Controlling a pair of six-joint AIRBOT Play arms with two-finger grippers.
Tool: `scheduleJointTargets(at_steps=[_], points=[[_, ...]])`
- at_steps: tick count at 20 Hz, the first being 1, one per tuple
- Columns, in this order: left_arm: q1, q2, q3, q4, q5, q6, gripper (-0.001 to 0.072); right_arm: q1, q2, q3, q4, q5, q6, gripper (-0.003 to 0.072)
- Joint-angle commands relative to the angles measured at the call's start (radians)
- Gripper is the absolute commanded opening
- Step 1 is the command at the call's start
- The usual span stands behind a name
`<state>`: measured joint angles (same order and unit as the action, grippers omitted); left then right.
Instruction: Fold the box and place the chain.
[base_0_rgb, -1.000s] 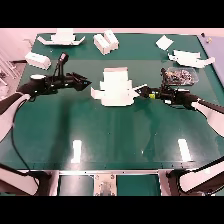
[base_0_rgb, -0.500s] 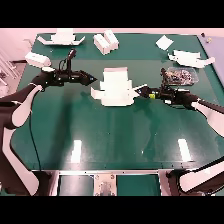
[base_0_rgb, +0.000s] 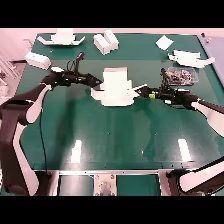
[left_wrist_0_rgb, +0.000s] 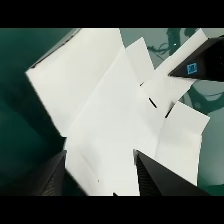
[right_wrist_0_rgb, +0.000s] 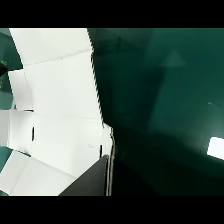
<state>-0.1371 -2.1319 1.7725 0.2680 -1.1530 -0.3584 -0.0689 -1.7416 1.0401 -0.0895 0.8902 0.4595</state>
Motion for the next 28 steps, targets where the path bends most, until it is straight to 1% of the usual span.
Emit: scheduleJointTargets(at_steps=[1, 4, 6, 9, 10, 13, 18, 21, 23, 26, 28], points=[[-0.027, -0.031, 0.024, 0.040, 0.013, -0.030, 0.0494, 0.001, 0.000, 0.001, 0.000, 0.000, 0.000, 0.0007], [-0.031, -0.038, 0.024, 0.040, 0.043, -0.020, 0.0494, 0.006, 0.000, 0.001, 0.000, 0.001, 0.000, 0.0007], [-0.027, -0.038, 0.045, 0.051, 0.063, -0.001, 0.0493, 0.007, 0.000, 0.001, 0.000, 0.009, 0.000, 0.0007], [-0.025, -0.036, 0.117, 0.109, -0.014, -0.035, 0.0495, 0.007, 0.000, 0.001, -0.012, 0.008, 0.000, 0.0007], [-0.025, -0.036, 0.141, 0.129, -0.020, -0.048, 0.0494, 0.007, 0.000, 0.001, -0.017, 0.008, 0.000, 0.0007], [-0.025, -0.036, 0.186, 0.225, -0.007, -0.083, 0.0494, 0.006, 0.000, 0.001, -0.019, 0.008, 0.000, 0.0007], [-0.025, -0.044, 0.187, 0.333, 0.014, -0.124, 0.0495, 0.005, 0.000, 0.001, -0.019, 0.008, 0.000, 0.0006], [-0.025, -0.046, 0.187, 0.312, 0.027, -0.121, 0.0494, 0.006, 0.000, 0.001, -0.019, 0.009, 0.000, 0.0007], [-0.025, -0.056, 0.187, 0.281, 0.011, -0.120, 0.0494, 0.006, 0.000, 0.001, -0.019, 0.009, 0.000, 0.0007], [-0.027, -0.086, 0.187, 0.193, -0.042, -0.117, 0.0494, 0.006, 0.000, 0.001, -0.019, 0.009, 0.000, 0.0007], [-0.027, -0.096, 0.188, 0.156, -0.042, -0.112, 0.0494, 0.006, 0.000, 0.001, -0.019, 0.009, 0.000, 0.0007]])
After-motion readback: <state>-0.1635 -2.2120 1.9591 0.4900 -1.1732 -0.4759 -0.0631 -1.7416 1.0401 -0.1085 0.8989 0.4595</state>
